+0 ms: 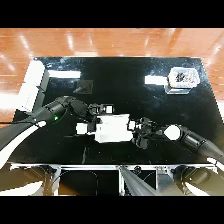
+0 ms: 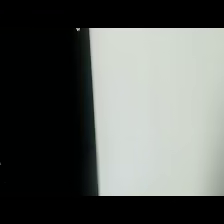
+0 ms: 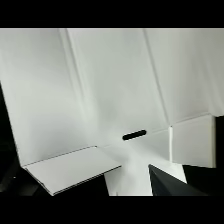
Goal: Fold the box and place the chain.
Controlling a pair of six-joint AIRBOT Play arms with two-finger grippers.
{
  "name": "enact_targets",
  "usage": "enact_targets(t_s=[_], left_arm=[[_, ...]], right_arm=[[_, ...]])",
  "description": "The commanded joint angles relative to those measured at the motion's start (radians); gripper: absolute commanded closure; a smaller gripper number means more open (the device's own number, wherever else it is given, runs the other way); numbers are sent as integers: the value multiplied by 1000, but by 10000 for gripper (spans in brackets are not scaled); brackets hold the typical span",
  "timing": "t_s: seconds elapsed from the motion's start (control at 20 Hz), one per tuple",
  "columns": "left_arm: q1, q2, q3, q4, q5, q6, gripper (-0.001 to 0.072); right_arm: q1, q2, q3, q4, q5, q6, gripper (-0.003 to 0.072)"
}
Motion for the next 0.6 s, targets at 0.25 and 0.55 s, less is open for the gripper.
enact_targets(t_s=[0.25,0.55], left_arm=[[0,0,0,-8,1,0,689],[0,0,0,-35,1,0,687]], right_arm=[[2,75,0,18,-8,-13,-34],[2,89,0,66,27,-13,-34]])
